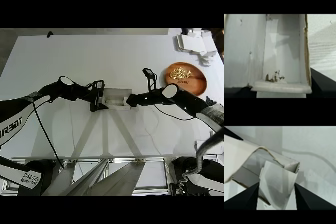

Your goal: Fold the box and place the chain.

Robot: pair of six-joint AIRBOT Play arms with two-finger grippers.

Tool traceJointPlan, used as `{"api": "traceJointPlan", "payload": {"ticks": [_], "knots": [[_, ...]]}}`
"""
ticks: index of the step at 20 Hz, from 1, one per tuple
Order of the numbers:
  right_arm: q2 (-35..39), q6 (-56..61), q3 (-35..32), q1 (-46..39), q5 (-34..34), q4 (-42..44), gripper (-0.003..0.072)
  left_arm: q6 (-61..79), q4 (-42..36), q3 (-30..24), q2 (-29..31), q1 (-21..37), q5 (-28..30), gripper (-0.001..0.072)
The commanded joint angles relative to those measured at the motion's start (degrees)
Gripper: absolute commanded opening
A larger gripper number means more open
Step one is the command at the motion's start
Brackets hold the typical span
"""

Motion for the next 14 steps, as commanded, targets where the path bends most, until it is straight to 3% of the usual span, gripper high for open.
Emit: {"api": "traceJointPlan", "payload": {"ticks": [1,5,11,14], "knots": [[0.0,10.2,2.0,2.4,2.3,-7.7,0.0502,0.0,0.0,0.0,0.0,0.0,0.0,0.0217],[-0.1,15.7,2.8,5.1,2.1,-12.2,0.0501,0.0,0.0,0.0,0.0,0.0,0.0,0.0217],[-4.0,30.9,6.4,7.4,4.1,-29.8,0.05,0.0,0.0,0.0,0.0,0.0,0.0,0.0217],[-4.9,34.8,7.7,7.4,4.0,-34.5,0.0497,0.0,0.0,0.0,0.0,0.0,0.0,0.0217]]}}
